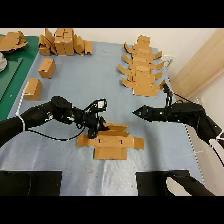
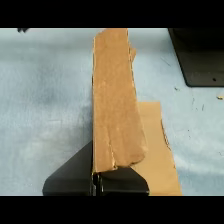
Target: Fold the box.
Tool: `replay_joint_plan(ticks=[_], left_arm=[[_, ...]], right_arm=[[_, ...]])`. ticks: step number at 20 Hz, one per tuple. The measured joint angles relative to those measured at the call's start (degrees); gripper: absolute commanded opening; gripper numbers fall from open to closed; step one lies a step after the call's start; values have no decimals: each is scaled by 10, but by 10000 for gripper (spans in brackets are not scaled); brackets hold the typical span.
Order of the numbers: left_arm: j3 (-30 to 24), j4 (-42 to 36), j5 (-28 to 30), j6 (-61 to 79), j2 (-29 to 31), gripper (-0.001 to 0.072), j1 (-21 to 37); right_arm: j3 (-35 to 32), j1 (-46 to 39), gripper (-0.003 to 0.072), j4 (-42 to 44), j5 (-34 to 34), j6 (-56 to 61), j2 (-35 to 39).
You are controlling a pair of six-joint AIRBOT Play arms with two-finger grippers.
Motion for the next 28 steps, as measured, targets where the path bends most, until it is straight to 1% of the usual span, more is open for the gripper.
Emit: replay_joint_plan(ticks=[2, 7, 10, 12, 19, 28], left_arm=[[0, 3, 8, 3, -8, 14, 0], [-2, -21, 26, 28, -13, 13, 0], [-10, -54, 34, 51, -7, 13, 0], [-19, -77, 40, 75, 3, 13, 0], [-69, -114, 43, 144, 17, 14, 0], [-96, -116, 43, 170, 18, 15, 0]], right_arm=[[0, 0, 360, 0, 2, 0, -1], [0, 0, 359, -2, 2, -1, -1], [0, 0, 359, -2, 3, -1, -1], [0, 0, 360, -2, 3, -1, -1], [0, 0, 359, -2, 5, -1, -1], [0, 0, 360, -3, 9, -1, -1]])
